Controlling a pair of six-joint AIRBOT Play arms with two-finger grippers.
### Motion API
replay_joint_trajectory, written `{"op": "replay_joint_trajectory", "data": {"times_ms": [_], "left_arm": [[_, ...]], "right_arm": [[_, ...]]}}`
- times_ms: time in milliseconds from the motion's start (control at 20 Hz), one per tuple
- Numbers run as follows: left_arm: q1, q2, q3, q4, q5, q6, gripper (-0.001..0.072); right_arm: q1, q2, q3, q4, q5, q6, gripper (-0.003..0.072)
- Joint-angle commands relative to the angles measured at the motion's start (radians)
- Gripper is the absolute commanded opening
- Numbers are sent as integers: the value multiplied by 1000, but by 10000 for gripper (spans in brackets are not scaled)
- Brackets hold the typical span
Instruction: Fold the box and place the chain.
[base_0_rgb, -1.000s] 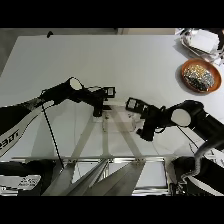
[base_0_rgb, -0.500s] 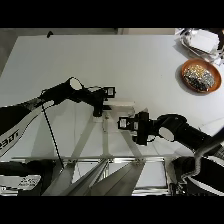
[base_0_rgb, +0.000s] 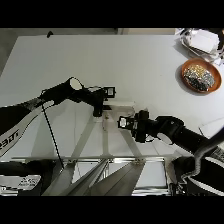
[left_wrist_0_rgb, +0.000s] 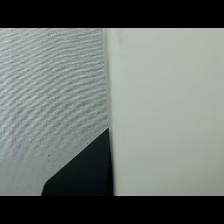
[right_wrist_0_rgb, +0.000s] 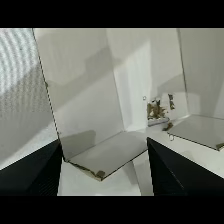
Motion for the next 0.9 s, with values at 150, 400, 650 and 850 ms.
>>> {"op": "replay_joint_trajectory", "data": {"times_ms": [150,400,650,850], "left_arm": [[0,-1,0,0,0,0,7],[0,-1,0,0,0,0,7],[0,-1,0,0,0,0,7],[0,-1,0,0,0,0,7]], "right_arm": [[-28,12,40,-11,-2,17,532],[-117,12,74,101,-5,-121,561],[-219,11,85,286,-5,-362,663],[-285,1,87,381,-5,-447,689]]}}
